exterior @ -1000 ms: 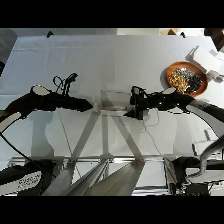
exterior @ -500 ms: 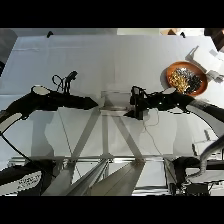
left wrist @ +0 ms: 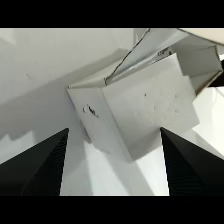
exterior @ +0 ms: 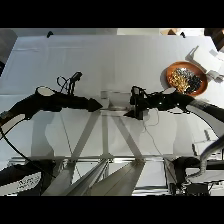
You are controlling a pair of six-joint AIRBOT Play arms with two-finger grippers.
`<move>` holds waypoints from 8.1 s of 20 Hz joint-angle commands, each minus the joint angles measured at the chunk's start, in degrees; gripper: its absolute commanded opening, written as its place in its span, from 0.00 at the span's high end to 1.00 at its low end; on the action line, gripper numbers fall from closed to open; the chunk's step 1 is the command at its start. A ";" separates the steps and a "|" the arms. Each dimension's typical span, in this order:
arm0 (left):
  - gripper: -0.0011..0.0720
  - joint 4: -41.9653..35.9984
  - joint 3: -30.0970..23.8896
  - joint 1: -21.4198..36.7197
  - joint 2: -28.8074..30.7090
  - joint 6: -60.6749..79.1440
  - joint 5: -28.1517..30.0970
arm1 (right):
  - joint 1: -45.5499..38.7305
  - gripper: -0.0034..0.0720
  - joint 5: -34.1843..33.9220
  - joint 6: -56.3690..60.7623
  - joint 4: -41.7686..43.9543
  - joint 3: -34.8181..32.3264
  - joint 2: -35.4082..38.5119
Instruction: Fold the box and place the chain.
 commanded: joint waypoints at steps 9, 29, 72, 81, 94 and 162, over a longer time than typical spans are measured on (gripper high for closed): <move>0.13 0.57 -0.02 -5.70 0.02 -0.26 10.73 | 0.04 0.24 0.02 0.02 0.00 0.04 0.04; 0.13 15.93 0.04 -9.27 0.13 -19.82 19.56 | 0.04 0.24 0.02 0.02 0.00 0.04 0.04; 0.32 64.70 16.85 -25.83 -6.95 -78.84 9.90 | 0.04 0.24 0.02 0.00 0.00 0.04 0.04; 0.57 76.54 17.09 -31.10 -8.98 -97.09 6.43 | 0.04 0.24 0.02 0.02 0.00 0.04 0.04; 0.97 76.32 17.09 -30.95 -8.66 -97.94 8.61 | 0.04 0.24 0.02 0.00 0.00 0.04 0.04; 0.03 -2.08 5.29 2.73 -11.02 74.79 -10.86 | 0.04 0.24 0.02 0.02 0.00 0.04 0.04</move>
